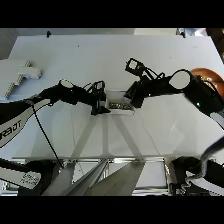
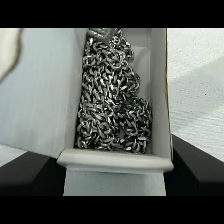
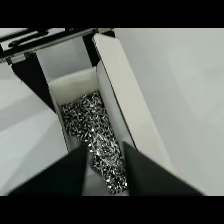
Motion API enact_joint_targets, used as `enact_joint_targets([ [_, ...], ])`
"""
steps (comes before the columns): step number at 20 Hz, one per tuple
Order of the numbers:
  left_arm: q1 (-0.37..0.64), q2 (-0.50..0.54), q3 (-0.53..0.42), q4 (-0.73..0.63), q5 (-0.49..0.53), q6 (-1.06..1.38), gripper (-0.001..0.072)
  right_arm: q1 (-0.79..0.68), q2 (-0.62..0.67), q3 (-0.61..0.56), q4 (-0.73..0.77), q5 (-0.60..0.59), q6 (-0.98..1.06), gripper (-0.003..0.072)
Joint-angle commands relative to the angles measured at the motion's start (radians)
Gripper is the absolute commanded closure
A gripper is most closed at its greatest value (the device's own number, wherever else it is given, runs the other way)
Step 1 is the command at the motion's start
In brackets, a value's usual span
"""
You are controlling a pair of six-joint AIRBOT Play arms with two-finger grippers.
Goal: Fold the box and place the chain.
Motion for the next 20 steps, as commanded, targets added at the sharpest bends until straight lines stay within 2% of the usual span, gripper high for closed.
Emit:
enact_joint_targets([
  [1, -0.001, 0.001, 0.0, 0.0, 0.0, 0.0, 0.0254, 0.008, 0.002, 0.001, 0.019, -0.026, -0.01, 0.0317],
  [6, -0.001, 0.001, 0.0, 0.0, 0.0, 0.0, 0.0254, 0.002, 0.002, 0.002, 0.025, -0.064, -0.01, 0.0321],
  [8, -0.001, 0.001, 0.0, 0.0, 0.0, 0.0, 0.0254, -0.031, 0.002, 0.008, 0.078, -0.124, 0.026, 0.033],
  [10, -0.001, 0.001, 0.0, 0.0, 0.0, 0.0, 0.0254, -0.072, -0.01, 0.04, 0.082, -0.119, 0.085, 0.0329],
  [12, -0.001, 0.001, 0.0, 0.0, 0.0, 0.0, 0.0254, -0.116, -0.048, 0.082, 0.082, -0.061, 0.129, 0.033],
  [16, -0.001, 0.001, 0.0, 0.0, 0.0, 0.0, 0.0254, -0.184, -0.216, 0.227, 0.078, 0.176, 0.158, 0.0333],
  [17, -0.001, 0.001, 0.0, 0.0, 0.0, 0.0, 0.0254, -0.19, -0.259, 0.261, 0.078, 0.198, 0.179, 0.036],
  [20, -0.001, 0.001, 0.0, 0.0, 0.0, 0.0, 0.0254, -0.186, -0.361, 0.328, 0.081, 0.243, 0.197, 0.0371],
])
